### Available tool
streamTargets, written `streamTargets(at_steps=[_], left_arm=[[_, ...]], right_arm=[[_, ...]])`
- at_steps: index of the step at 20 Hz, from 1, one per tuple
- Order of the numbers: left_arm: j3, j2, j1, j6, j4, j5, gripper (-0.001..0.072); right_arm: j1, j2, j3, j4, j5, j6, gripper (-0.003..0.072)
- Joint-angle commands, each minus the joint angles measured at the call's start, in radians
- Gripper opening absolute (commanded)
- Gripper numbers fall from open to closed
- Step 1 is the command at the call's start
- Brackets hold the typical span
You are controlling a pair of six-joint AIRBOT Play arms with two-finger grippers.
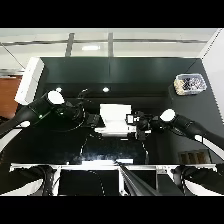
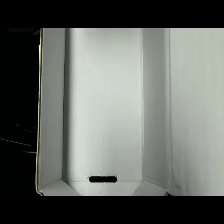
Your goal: Fold the box and place the chain.
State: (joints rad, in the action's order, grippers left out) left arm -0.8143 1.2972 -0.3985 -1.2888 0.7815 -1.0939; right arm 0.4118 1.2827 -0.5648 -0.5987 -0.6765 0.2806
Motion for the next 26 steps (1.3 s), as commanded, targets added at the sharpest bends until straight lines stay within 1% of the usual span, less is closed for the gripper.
streamTargets(at_steps=[1, 5, 13, 14, 15, 17, 19, 21, 25, 26], left_arm=[[-0.023, -0.001, -0.026, -0.058, 0.016, 0.000, 0.0563], [-0.023, -0.001, -0.062, -0.093, 0.048, 0.026, 0.0562], [-0.023, -0.001, -0.055, -0.090, 0.049, 0.013, 0.0568], [-0.024, -0.001, -0.055, -0.086, 0.048, 0.013, 0.0625], [-0.024, -0.001, -0.054, -0.075, 0.049, 0.012, 0.0720], [-0.024, -0.002, -0.037, -0.061, 0.048, 0.005, 0.0720], [-0.024, -0.013, 0.006, -0.042, 0.048, -0.036, 0.0720], [-0.024, -0.046, 0.074, -0.013, 0.048, -0.089, 0.0720], [-0.023, -0.151, 0.253, 0.032, 0.058, -0.200, 0.0720], [-0.023, -0.174, 0.303, 0.034, 0.077, -0.220, 0.0716]], right_arm=[[0.000, 0.000, 0.000, 0.000, 0.004, 0.000, 0.0475], [0.000, 0.000, 0.000, 0.000, 0.004, 0.000, 0.0475], [0.000, 0.000, 0.000, 0.000, 0.004, 0.000, 0.0475], [0.000, 0.000, 0.000, 0.000, 0.004, 0.000, 0.0475], [0.000, 0.000, 0.000, 0.000, 0.004, 0.000, 0.0475], [0.000, 0.000, 0.000, 0.000, 0.004, 0.000, 0.0475], [0.000, 0.000, 0.000, -0.001, 0.004, 0.000, 0.0475], [0.000, 0.000, 0.000, 0.000, 0.004, 0.000, 0.0475], [0.000, 0.000, 0.000, -0.001, 0.004, 0.000, 0.0475], [0.000, 0.000, 0.000, -0.001, 0.004, 0.000, 0.0476]])
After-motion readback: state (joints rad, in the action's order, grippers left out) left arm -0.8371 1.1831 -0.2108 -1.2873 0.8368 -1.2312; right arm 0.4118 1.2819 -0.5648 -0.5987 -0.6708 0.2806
